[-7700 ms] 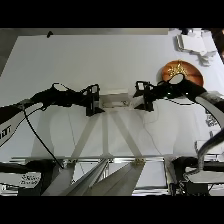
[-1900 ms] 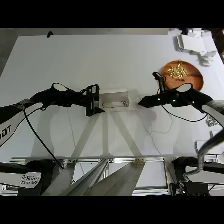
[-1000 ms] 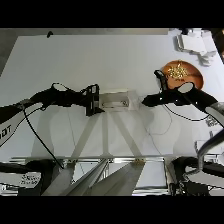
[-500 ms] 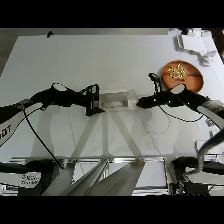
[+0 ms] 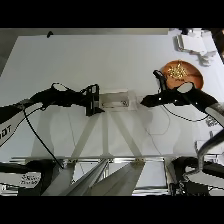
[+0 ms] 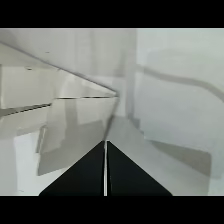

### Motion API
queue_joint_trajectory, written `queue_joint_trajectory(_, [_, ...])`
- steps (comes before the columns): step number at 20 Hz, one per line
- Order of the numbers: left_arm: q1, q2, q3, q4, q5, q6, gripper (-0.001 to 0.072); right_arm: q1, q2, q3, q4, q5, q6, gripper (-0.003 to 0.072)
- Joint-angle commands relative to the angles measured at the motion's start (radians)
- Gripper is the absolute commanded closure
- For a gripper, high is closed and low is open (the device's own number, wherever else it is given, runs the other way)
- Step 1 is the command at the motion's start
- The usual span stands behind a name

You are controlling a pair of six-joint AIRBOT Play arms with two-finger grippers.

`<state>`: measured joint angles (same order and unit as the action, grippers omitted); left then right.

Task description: Fold the box and place the chain.

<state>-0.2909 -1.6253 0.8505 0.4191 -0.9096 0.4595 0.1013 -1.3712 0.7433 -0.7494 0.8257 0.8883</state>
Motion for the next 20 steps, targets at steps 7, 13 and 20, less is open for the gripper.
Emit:
queue_joint_trajectory(7, [0.0, 0.001, 0.0, 0.0, 0.0, 0.0, 0.055, 0.025, -0.031, -0.003, 0.016, -0.045, 0.02, 0.0686])
queue_joint_trajectory(13, [0.0, 0.001, 0.0, 0.0, 0.0, 0.0, 0.055, 0.078, -0.084, -0.003, 0.082, -0.022, 0.021, 0.0686])
queue_joint_trajectory(20, [0.0, 0.001, 0.0, 0.0, 0.0, 0.0, 0.055, 0.077, -0.056, -0.003, 0.223, 0.083, -0.042, 0.0684])
